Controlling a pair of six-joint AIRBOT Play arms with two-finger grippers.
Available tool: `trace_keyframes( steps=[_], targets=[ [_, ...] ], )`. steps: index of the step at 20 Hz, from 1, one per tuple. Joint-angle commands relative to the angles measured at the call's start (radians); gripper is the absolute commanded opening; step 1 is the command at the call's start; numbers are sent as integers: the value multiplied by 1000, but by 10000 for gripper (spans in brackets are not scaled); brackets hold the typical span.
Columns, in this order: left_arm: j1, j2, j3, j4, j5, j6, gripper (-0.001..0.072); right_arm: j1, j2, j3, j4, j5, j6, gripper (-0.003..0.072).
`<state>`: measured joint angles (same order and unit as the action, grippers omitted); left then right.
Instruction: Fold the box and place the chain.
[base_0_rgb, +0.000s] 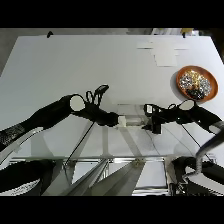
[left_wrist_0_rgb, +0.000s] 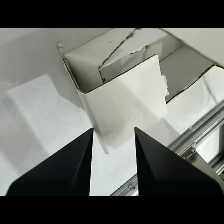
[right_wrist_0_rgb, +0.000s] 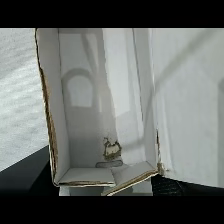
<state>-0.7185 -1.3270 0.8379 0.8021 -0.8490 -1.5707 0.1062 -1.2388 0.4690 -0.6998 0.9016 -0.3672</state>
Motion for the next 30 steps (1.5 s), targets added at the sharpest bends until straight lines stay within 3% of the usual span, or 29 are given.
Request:
trace_keyframes(
  steps=[1, 6, 11, 18, 26, 30],
  targets=[
    [-18, -2, 1, -2, 45, 0, 291, 0, 0, 0, 0, 0, 0, 404],
    [-43, -13, 1, 11, 121, -46, 288, 0, 0, 0, 0, 0, 0, 404],
    [-75, -29, 13, 154, 123, -197, 289, 0, 0, 0, 0, 0, 0, 404],
    [-107, -42, 52, 225, 127, -309, 289, 0, 0, 0, 0, 0, 0, 404],
    [-128, -60, 87, 329, 103, -478, 288, 0, 0, 0, 0, 0, 0, 404],
    [-133, -82, 175, 392, -19, -543, 288, 0, 0, 0, 0, 0, 0, 404]
  ],
)
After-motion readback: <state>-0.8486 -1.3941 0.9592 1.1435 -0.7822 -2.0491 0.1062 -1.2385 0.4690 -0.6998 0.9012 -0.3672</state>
